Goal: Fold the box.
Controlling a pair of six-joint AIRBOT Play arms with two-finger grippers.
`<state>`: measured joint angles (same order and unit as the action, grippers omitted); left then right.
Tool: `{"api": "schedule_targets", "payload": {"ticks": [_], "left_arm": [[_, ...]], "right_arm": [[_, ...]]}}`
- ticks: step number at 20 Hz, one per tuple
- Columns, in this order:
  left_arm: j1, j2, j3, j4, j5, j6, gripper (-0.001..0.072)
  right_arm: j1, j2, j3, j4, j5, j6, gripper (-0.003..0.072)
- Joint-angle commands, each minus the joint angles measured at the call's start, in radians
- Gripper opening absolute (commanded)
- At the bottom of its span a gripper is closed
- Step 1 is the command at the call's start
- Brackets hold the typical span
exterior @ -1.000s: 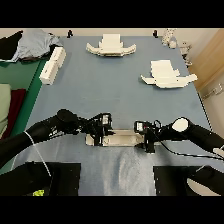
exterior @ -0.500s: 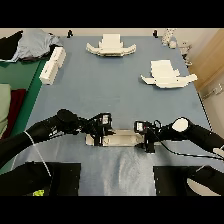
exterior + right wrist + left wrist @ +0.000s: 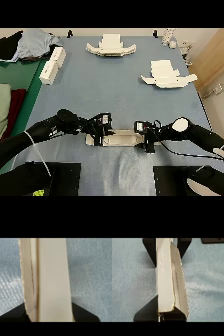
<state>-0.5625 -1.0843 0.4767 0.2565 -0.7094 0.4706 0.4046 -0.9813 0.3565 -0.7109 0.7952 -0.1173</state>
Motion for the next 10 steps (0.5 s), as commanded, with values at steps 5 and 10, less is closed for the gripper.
{"api": "schedule_targets", "payload": {"ticks": [5,10], "left_arm": [[0.008,0.003,0.001,0.007,0.047,-0.053,0.0401],[0.127,0.143,0.001,0.155,0.031,-0.520,0.0403]], "right_arm": [[0.000,0.000,0.001,0.000,0.000,0.000,0.0502],[0.000,0.000,0.001,0.000,0.000,0.000,0.0502]]}}
